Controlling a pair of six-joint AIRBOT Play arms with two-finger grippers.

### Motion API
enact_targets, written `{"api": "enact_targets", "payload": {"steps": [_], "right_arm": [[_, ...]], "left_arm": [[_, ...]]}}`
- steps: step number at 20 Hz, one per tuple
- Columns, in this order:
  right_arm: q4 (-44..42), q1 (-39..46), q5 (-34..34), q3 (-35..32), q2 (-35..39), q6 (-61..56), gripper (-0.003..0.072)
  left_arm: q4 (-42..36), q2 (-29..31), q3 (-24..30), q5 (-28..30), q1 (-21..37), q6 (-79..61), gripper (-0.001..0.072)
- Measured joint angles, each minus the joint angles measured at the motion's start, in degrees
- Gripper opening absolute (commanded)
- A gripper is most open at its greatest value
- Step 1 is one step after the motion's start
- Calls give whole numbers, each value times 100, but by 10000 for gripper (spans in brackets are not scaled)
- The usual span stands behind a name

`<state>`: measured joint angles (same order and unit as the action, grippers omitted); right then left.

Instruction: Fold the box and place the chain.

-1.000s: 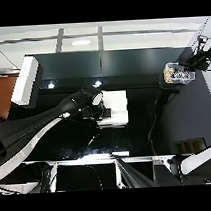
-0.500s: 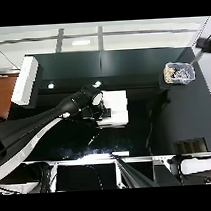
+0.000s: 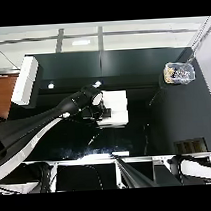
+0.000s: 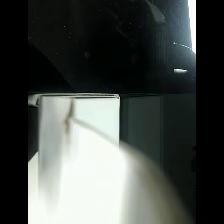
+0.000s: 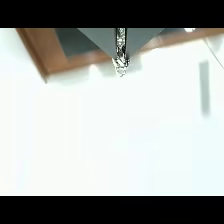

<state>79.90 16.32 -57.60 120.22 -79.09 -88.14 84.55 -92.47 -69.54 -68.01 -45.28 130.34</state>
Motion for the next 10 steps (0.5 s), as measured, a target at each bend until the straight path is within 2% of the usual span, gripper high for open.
{"api": "enact_targets", "payload": {"steps": [7,10], "right_arm": [[-354,2,520,293,640,120,21],[-782,2,374,308,807,310,21]], "left_arm": [[0,0,0,0,0,0,33],[0,0,0,0,0,0,34]]}}
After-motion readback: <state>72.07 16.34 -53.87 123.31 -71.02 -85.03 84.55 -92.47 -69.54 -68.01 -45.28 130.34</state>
